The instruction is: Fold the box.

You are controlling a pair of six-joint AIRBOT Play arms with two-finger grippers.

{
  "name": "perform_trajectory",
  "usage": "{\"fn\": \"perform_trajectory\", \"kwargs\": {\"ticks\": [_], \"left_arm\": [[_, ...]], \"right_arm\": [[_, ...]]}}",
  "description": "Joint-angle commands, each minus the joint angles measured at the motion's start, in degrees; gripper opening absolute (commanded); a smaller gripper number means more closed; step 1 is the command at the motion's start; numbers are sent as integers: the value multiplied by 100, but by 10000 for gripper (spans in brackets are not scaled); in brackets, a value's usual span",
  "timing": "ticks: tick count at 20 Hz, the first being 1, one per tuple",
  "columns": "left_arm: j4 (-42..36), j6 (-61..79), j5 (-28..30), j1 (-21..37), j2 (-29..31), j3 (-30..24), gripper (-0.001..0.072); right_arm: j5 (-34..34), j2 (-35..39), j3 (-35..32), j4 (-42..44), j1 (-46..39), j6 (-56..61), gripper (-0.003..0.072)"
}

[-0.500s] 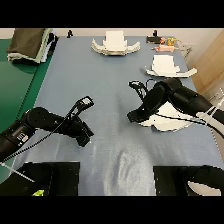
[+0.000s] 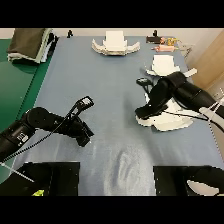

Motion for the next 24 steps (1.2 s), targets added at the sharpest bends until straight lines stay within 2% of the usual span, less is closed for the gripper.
{"fn": "perform_trajectory", "kwargs": {"ticks": [1,4,8,9,10,11,17,21,22,24], "left_arm": [[0,0,2,2,2,-2,14],[0,0,0,2,2,-2,14],[0,0,2,2,2,-2,14],[0,0,0,2,2,-2,14],[0,0,0,2,2,-2,14],[0,0,2,2,2,-2,14],[0,0,0,2,2,-2,14],[0,0,0,2,2,-2,14],[0,2,0,2,2,-2,14],[0,0,2,2,2,-2,14]], "right_arm": [[-953,-2,422,-1493,-1073,133,371],[-970,-7,721,-1427,-2813,-463,371],[-450,-203,774,-785,-4673,-1416,382],[-275,-341,774,-479,-5007,-1449,484],[-144,-507,776,-184,-5294,-1528,534],[-127,-728,817,92,-5525,-1661,534],[-214,-1707,1353,710,-5960,-2352,533],[-608,-2188,1797,1652,-5984,-2892,528],[-667,-2264,1808,1720,-5980,-2933,510],[-804,-2358,1805,1740,-5980,-2997,406]]}}
